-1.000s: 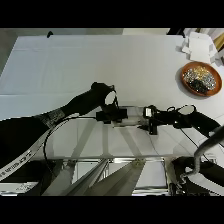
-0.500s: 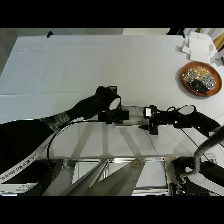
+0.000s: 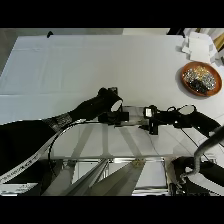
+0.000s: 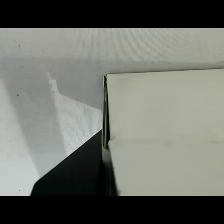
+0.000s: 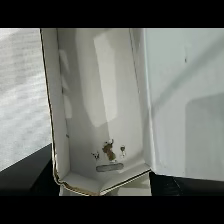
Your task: Fold the box and place the chain.
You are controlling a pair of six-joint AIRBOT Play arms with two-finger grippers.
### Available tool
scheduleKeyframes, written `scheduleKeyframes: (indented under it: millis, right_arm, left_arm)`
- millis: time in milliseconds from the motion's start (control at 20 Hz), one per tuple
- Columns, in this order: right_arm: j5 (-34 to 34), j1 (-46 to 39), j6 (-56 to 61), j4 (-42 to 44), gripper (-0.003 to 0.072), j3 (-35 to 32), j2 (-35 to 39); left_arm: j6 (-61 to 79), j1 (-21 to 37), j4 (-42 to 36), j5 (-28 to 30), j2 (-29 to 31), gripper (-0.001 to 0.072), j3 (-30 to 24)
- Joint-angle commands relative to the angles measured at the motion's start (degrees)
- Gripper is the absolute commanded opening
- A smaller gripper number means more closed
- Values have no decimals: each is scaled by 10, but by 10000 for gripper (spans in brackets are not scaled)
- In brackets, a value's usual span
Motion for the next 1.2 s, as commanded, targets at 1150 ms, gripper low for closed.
scheduleKeyframes:
  millis: [1150]
  right_arm:
    - [0,0,1,1,401,0,0]
  left_arm:
    - [30,17,-27,-56,-40,90,48]
